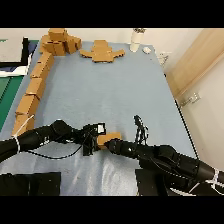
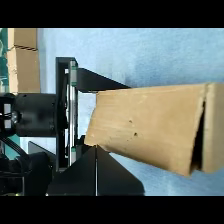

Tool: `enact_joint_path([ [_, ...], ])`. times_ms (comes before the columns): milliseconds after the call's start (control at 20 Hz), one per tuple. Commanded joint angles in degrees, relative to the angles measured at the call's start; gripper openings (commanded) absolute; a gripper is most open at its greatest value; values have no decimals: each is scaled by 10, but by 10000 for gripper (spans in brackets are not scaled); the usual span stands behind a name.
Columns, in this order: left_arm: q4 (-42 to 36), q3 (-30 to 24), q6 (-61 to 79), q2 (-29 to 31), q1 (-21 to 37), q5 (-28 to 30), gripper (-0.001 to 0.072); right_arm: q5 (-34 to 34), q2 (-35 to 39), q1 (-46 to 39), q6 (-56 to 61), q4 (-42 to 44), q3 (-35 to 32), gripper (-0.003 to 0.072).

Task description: Fold the box.

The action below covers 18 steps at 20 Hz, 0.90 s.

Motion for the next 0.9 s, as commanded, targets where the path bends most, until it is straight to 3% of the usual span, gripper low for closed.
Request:
enact_joint_path([
  [0,0,0,0,0,0,0,522,-3,-16,-1,0,-3,0,0],
  [850,0,0,0,0,0,0,522,-7,-33,0,0,-7,0,-1],
])
